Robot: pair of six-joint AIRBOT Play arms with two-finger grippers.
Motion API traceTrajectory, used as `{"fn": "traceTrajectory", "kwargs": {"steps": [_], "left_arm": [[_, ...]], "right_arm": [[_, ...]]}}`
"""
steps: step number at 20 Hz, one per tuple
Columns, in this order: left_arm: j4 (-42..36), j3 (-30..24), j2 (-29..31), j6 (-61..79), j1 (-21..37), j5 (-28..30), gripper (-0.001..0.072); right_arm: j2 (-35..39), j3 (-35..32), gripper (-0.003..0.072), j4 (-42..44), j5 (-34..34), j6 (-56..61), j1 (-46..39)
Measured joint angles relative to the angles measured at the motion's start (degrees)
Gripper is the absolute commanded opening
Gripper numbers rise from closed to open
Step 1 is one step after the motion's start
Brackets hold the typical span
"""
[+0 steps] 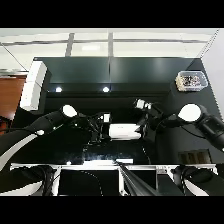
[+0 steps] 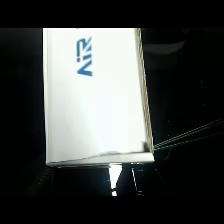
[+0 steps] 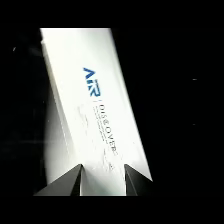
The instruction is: Fold the box and place the chain.
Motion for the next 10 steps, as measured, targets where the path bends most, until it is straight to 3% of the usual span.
{"fn": "traceTrajectory", "kwargs": {"steps": [1,2,7,8,10], "left_arm": [[0.1,0.0,0.0,0.2,0.0,-0.1,0.0275],[0.1,0.0,0.0,0.2,0.0,-0.2,0.0275],[0.1,0.0,0.0,0.2,0.0,-0.2,0.0275],[0.1,0.0,0.0,0.2,0.0,-0.2,0.0275],[0.1,0.0,0.0,0.2,0.0,-0.2,0.0275]], "right_arm": [[0.7,0.2,0.0244,0.0,1.1,2.7,-1.0],[1.2,0.4,0.0078,-0.1,3.0,6.1,-2.1],[2.3,0.8,0.0073,0.2,9.7,15.5,-4.7],[2.4,0.8,0.0121,0.1,9.5,15.6,-4.9],[2.5,0.9,0.0664,-0.1,8.2,14.9,-5.1]]}}
